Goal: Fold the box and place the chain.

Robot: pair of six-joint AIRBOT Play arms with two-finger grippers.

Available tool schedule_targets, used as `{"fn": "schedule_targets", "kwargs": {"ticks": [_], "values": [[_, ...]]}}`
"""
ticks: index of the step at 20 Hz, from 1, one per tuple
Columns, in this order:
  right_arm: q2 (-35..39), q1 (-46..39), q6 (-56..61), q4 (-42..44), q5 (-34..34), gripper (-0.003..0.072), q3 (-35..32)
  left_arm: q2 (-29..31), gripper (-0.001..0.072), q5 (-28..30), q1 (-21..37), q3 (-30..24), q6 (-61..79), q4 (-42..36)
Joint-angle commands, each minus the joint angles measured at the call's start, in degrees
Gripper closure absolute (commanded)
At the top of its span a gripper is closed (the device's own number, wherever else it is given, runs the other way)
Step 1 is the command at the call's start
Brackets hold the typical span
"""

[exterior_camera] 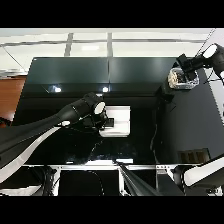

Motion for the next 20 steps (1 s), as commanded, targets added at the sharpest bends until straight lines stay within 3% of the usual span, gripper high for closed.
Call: {"fn": "schedule_targets", "kwargs": {"ticks": [1,5,13,15,19,20], "values": [[-3.98,-1.27,5.03,2.19,1.18,0.0119,4.57,-0.02,0.0681,-0.02,0.02,0.02,0.02,0.02],[-4.11,-2.21,5.01,0.52,5.42,0.0120,4.57,-0.02,0.0680,-0.02,0.02,0.02,0.02,0.02],[-6.40,-1.55,5.01,0.17,4.00,0.0159,4.57,-0.02,0.0680,-0.02,0.02,0.02,0.04,-0.15],[-7.10,-1.55,4.96,0.15,3.58,0.0271,4.57,-0.02,0.0680,-0.02,0.02,0.02,0.04,-0.17],[-7.43,-1.57,3.54,-0.46,3.45,0.0272,4.57,-0.02,0.0680,-0.02,0.02,0.02,0.04,-0.17],[-7.41,-1.57,2.14,-0.07,3.41,0.0397,4.57,-0.02,0.0680,-0.02,0.02,0.02,0.04,-0.17]]}}
